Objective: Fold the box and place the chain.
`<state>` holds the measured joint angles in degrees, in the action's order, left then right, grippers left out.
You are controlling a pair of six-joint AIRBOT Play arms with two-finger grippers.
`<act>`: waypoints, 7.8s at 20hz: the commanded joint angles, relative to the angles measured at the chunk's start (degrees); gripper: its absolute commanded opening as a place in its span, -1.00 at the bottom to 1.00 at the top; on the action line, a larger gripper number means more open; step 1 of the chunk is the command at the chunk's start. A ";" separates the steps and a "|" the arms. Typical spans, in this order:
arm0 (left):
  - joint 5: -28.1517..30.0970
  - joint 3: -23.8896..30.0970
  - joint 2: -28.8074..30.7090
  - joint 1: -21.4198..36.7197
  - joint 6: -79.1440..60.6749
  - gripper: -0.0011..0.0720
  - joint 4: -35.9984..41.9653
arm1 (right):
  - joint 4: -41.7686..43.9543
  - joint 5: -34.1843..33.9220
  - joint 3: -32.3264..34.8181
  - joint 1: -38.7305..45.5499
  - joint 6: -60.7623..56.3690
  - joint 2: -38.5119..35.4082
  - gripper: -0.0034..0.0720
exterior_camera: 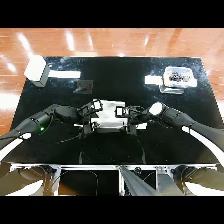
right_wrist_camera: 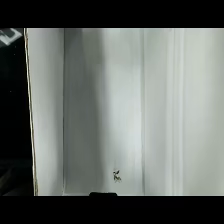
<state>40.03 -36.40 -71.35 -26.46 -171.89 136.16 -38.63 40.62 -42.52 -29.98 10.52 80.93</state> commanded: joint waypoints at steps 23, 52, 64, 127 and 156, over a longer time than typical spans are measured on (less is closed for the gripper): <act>-0.72 -0.07 8.63 6.80 13.90 -0.91 -2.93 | 0.02 0.04 0.00 -0.02 0.00 0.02 0.74; 25.70 0.00 -9.01 28.72 44.50 -0.91 2.27 | 0.02 -0.37 0.00 -0.02 0.02 0.07 0.74; 20.63 -3.39 -9.03 25.94 41.51 -0.91 2.23 | 0.02 -0.37 0.00 -0.02 0.00 0.07 0.74; 17.62 -17.53 -8.20 3.85 64.43 0.74 -10.32 | 0.04 -0.39 0.00 -0.02 -0.02 0.07 0.74; 10.21 -17.62 -6.19 -14.86 105.44 0.64 -47.45 | -1.01 0.70 0.00 -0.04 0.00 -0.07 0.74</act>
<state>52.62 -53.91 -77.71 -37.32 -77.17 97.84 -39.68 41.56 -42.54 -29.98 10.55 80.88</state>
